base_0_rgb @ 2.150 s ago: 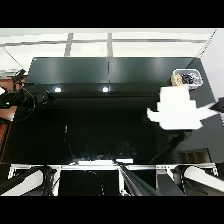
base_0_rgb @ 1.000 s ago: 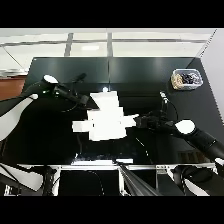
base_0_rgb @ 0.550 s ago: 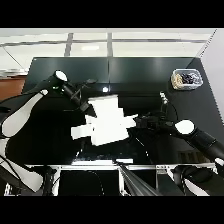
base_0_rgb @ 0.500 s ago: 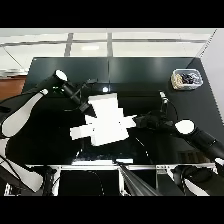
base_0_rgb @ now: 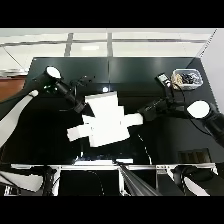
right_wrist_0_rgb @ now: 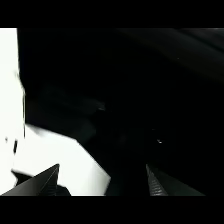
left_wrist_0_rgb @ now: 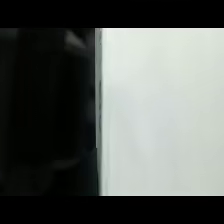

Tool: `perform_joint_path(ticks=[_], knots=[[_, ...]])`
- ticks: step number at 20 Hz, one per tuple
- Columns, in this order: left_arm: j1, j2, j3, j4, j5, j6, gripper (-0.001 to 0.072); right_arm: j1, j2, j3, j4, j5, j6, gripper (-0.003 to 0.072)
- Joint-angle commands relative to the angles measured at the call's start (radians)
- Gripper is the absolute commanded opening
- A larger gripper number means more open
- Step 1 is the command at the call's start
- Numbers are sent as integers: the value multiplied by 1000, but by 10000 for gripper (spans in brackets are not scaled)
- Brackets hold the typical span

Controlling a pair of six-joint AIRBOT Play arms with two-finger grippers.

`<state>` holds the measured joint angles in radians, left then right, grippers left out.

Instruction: Fold the box and place the chain.

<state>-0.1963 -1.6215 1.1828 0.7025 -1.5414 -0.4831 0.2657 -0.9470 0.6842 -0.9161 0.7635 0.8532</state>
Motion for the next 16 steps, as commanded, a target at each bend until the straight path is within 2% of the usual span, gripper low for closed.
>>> perform_joint_path(ticks=[1, 3, 5, 11, 16], knots=[[-24, 119, -127, -10, 286, 252, 22, 20, -10, 30, -95, 28, -222, 599], [-53, 115, -128, 70, 389, 359, 23, 57, -35, 23, -95, -21, -316, 599], [-72, 114, -129, 78, 462, 359, 22, 98, -72, 23, -95, -61, -389, 598], [-77, 114, -129, 145, 407, 406, 23, 156, -135, 23, -91, -78, -441, 598], [-80, 97, -129, 152, 446, 407, 23, 156, -138, 19, -89, 5, -501, 598]])
